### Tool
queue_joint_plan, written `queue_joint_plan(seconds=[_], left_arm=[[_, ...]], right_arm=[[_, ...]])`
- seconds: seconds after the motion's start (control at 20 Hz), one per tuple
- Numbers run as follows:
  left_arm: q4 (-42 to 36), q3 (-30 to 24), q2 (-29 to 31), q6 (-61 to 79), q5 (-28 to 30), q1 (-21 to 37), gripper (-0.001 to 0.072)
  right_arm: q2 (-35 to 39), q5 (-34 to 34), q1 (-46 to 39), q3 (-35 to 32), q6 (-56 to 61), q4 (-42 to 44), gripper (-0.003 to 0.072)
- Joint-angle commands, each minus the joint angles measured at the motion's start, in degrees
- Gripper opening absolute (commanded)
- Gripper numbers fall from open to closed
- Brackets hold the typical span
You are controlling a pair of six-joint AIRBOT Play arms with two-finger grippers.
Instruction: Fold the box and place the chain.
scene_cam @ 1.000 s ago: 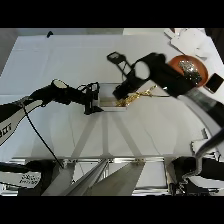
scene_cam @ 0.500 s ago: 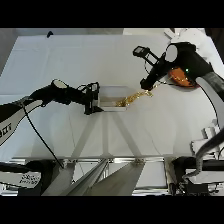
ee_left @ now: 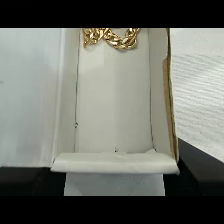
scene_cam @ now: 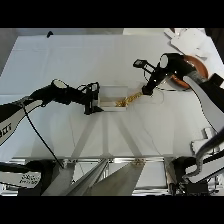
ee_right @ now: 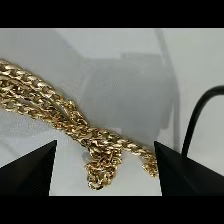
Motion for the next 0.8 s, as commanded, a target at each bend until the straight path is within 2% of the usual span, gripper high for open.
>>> queue_joint_plan(seconds=[0.0,0.15,0.2,0.35,0.5,0.75], left_arm=[[0.02,0.02,0.00,0.00,0.02,-0.02,0.0380],[0.02,0.02,0.00,0.00,0.02,-0.02,0.0380],[0.02,0.02,0.00,0.00,0.02,-0.02,0.0380],[0.00,0.02,0.00,0.00,0.02,-0.02,0.0380],[0.00,0.02,0.00,0.00,0.02,-0.02,0.0380],[0.00,0.02,0.00,0.00,0.02,-0.02,0.0380]], right_arm=[[-1.25,1.75,-0.15,-0.02,-0.57,0.00,0.0559],[-1.25,4.55,-0.13,-0.02,-0.57,0.07,0.0139],[-1.25,5.68,0.00,-0.02,-0.57,0.07,0.0028],[-1.03,8.83,0.92,-0.02,-0.04,0.09,0.0014],[1.16,8.55,2.56,-0.02,1.60,0.28,0.0013],[9.49,8.55,5.53,-0.02,3.06,4.61,0.0012]])
